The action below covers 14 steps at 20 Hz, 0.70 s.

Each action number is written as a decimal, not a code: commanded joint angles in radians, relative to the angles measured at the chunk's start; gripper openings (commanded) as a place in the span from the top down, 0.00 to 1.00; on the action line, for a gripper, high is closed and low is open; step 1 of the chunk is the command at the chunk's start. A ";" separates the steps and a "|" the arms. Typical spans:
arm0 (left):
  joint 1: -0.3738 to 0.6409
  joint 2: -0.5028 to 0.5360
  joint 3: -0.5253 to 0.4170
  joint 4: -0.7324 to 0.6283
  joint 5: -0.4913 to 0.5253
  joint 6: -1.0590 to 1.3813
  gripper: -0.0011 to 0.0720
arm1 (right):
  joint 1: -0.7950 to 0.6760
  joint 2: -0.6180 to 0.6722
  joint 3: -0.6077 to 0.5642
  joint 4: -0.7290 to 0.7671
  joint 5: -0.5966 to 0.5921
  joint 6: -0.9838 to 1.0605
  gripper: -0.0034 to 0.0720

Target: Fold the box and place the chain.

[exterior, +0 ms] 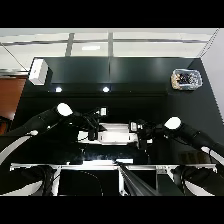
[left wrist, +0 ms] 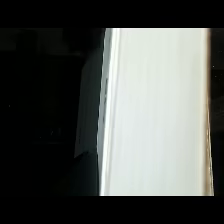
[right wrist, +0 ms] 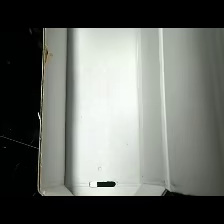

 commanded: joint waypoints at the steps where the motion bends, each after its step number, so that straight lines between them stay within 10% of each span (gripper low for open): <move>1: 0.000 0.000 0.001 0.000 0.000 0.000 0.95 | 0.001 -0.004 0.000 -0.009 -0.019 0.023 0.09; 14: 0.000 0.000 0.001 -0.001 -0.003 0.000 0.95 | 0.051 -0.008 0.000 -0.073 -0.069 0.074 0.13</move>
